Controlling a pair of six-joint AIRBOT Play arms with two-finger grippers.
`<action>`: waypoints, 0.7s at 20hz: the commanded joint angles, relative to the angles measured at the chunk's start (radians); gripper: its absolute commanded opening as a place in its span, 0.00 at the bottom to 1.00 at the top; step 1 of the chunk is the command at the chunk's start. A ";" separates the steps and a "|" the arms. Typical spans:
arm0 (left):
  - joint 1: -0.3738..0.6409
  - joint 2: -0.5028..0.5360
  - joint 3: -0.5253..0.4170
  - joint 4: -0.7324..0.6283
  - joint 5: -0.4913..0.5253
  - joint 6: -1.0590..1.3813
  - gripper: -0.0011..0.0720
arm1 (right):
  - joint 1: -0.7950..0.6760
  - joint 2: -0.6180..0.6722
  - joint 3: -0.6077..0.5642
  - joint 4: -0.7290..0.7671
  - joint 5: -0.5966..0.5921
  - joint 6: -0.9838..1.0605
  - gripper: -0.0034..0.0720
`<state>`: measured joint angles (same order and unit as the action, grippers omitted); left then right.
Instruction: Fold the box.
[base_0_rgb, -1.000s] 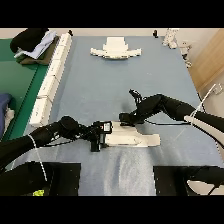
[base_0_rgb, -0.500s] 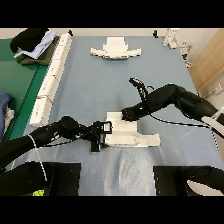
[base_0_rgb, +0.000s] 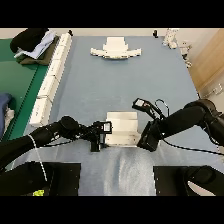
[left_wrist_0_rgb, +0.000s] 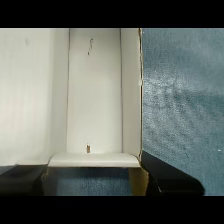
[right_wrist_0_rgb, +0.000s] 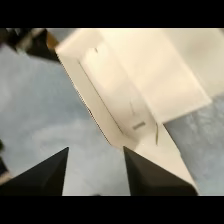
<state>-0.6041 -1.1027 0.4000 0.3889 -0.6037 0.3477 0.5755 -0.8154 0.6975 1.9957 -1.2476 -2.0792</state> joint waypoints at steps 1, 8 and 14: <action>0.000 0.000 0.001 0.000 0.000 0.000 0.65 | 0.006 0.042 -0.078 -0.196 0.014 -0.252 0.94; 0.000 0.000 0.001 0.000 0.000 0.000 0.65 | 0.006 0.029 -0.198 -0.148 0.338 -0.494 0.99; 0.000 0.000 0.001 0.000 0.000 0.000 0.65 | 0.006 -0.034 -0.211 -0.085 0.377 -0.602 0.82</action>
<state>-0.6041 -1.1027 0.4000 0.3885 -0.6037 0.3477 0.5816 -0.8280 0.4957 1.8740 -0.9131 -2.6099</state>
